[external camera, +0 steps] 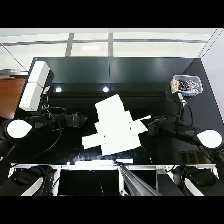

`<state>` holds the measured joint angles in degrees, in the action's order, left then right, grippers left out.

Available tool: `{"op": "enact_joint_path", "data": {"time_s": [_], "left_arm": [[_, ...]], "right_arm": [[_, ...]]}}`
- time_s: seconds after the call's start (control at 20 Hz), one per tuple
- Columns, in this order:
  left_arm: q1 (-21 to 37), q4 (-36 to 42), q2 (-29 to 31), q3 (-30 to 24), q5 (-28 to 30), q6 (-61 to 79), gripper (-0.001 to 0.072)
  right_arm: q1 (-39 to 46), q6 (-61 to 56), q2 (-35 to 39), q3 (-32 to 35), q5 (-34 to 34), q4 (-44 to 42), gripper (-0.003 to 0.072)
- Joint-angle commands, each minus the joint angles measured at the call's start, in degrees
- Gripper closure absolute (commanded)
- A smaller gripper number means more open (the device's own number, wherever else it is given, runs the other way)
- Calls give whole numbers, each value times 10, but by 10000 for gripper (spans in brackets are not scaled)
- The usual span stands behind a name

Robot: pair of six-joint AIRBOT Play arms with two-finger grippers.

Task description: Fold the box and place the chain.

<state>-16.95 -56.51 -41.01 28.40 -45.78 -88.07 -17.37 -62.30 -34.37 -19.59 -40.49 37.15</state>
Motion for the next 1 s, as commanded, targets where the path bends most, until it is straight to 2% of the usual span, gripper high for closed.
{"op": "enact_joint_path", "data": {"time_s": [0.0,0.05,0.15,0.3,0.5,0.75,0.95], "left_arm": [[58,21,-2,0,-49,38,10],[78,24,-7,0,-52,40,10],[110,81,-41,0,-84,105,10],[117,231,-142,0,-138,299,10],[115,358,-266,0,-141,481,9],[115,395,-361,5,-165,603,10],[115,439,-434,26,-278,690,10]], "right_arm": [[-11,41,10,15,9,8,668],[-11,41,10,15,9,3,667],[-11,41,10,15,8,-2,668],[-11,40,10,15,8,-14,668],[-11,37,10,14,5,-19,668],[-11,36,10,15,2,-31,668],[-11,29,10,15,2,-31,668]]}}
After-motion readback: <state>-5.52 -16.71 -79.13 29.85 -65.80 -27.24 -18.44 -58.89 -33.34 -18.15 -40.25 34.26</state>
